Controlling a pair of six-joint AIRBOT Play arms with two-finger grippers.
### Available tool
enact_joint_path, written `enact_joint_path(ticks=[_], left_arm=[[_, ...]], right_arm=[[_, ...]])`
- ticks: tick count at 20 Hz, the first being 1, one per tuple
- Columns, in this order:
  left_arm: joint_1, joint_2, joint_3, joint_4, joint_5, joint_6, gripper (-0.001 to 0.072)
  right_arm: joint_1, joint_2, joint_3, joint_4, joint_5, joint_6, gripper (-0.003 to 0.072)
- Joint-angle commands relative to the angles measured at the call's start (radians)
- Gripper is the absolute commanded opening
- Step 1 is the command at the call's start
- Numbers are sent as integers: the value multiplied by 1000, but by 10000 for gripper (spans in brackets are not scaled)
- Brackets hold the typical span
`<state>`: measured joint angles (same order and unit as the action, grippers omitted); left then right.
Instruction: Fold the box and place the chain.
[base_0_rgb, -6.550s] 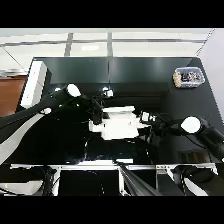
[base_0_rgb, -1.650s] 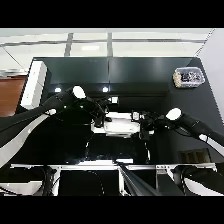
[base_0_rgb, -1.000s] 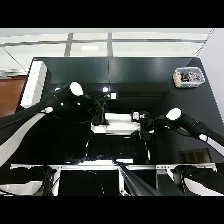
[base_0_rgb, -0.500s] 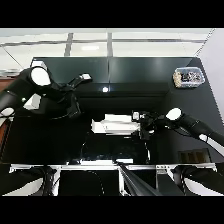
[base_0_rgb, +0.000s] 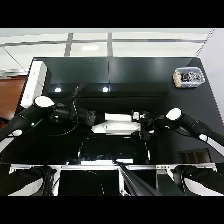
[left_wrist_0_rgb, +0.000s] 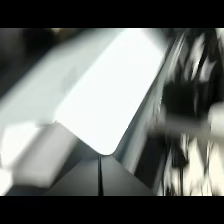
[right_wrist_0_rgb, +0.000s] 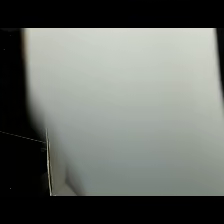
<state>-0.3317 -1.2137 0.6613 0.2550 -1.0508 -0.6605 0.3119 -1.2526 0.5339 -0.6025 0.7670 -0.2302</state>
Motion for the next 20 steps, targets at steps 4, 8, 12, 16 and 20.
enact_joint_path(ticks=[4,8,12,16,20], left_arm=[[-53,-35,-40,-251,285,241,27],[-74,-72,48,-11,327,187,26],[-121,-163,161,348,251,-36,27],[-162,-232,244,487,178,-81,27],[-158,-231,253,489,182,-90,26]], right_arm=[[1,-1,0,0,3,0,421],[1,-1,0,0,2,0,421],[1,-1,0,0,2,0,421],[1,-1,0,0,3,0,421],[1,-1,0,0,3,0,421]])
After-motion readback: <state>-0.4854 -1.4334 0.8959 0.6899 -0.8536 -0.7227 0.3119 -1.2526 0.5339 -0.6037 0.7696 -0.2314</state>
